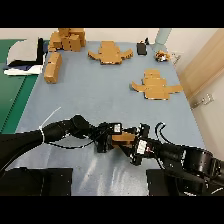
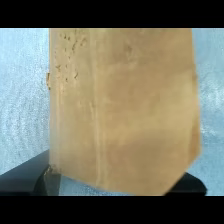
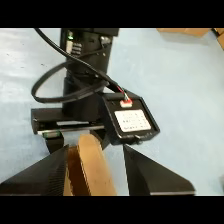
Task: Fold the box.
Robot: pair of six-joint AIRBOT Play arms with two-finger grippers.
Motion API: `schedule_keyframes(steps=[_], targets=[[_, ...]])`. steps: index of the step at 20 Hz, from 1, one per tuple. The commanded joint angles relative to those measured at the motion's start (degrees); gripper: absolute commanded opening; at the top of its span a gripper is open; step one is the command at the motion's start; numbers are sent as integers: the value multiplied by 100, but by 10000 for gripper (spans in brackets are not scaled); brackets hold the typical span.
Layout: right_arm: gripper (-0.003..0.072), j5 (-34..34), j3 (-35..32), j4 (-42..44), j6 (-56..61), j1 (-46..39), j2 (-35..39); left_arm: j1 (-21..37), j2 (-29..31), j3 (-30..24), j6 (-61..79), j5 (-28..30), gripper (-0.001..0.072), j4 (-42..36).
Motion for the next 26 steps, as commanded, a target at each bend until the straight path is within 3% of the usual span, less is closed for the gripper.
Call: schedule_keyframes(steps=[1, 7, 8, 9, 16, 19, 26], targets=[[514, -232, 4, 28, 46, -70, 66, 2, -4, 0, -2, 2, 461, 2], [497, -463, 4, -313, 492, -131, 70, 2, -4, 0, -2, 2, 461, 2], [428, -459, 4, -426, 590, -164, 90, 2, -4, 0, -2, 2, 462, 2], [411, -448, 4, -553, 737, -195, 120, 2, -4, 0, -2, 2, 461, 0], [408, -391, 2, -647, 949, -726, 186, 2, -4, 0, -2, 2, 461, 2], [408, -391, -2, -662, 922, -905, -109, 2, -4, 0, -2, 2, 461, 2], [408, -387, -17, -531, 918, -251, -699, 2, -4, 0, -2, 2, 461, 2]])
